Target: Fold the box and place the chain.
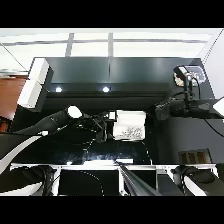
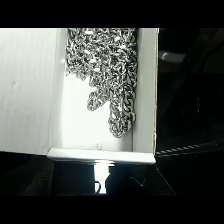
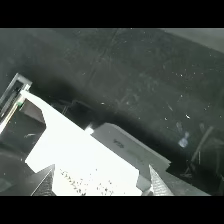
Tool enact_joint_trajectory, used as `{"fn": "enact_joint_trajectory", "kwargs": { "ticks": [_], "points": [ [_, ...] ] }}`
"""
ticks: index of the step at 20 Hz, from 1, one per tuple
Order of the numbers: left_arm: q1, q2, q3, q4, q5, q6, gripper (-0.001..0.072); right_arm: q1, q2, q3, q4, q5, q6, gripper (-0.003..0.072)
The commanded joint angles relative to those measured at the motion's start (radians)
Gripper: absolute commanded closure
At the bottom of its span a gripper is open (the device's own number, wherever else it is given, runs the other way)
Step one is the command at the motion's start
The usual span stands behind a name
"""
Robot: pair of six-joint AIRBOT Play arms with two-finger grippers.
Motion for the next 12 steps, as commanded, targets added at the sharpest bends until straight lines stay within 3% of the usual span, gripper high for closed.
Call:
{"fn": "enact_joint_trajectory", "kwargs": {
  "ticks": [1,3,5,9,12],
  "points": [
    [0.005,0.002,-0.007,0.018,0.000,0.000,0.0422,0.041,-0.074,0.000,-0.004,-0.113,0.021,-0.0006],
    [0.005,0.002,-0.007,0.018,0.000,0.000,0.0422,0.045,-0.136,0.002,0.003,-0.153,0.020,-0.0005],
    [0.005,0.002,-0.007,0.018,0.001,0.000,0.0422,0.045,-0.180,0.003,0.003,-0.113,-0.023,-0.0005],
    [0.005,0.002,-0.007,0.018,0.001,0.000,0.0422,0.044,-0.187,0.014,0.003,0.141,-0.270,-0.0004],
    [0.005,0.002,-0.007,0.018,0.002,0.000,0.0422,0.044,-0.187,0.019,-0.006,0.277,-0.329,-0.0004]
  ]
}}
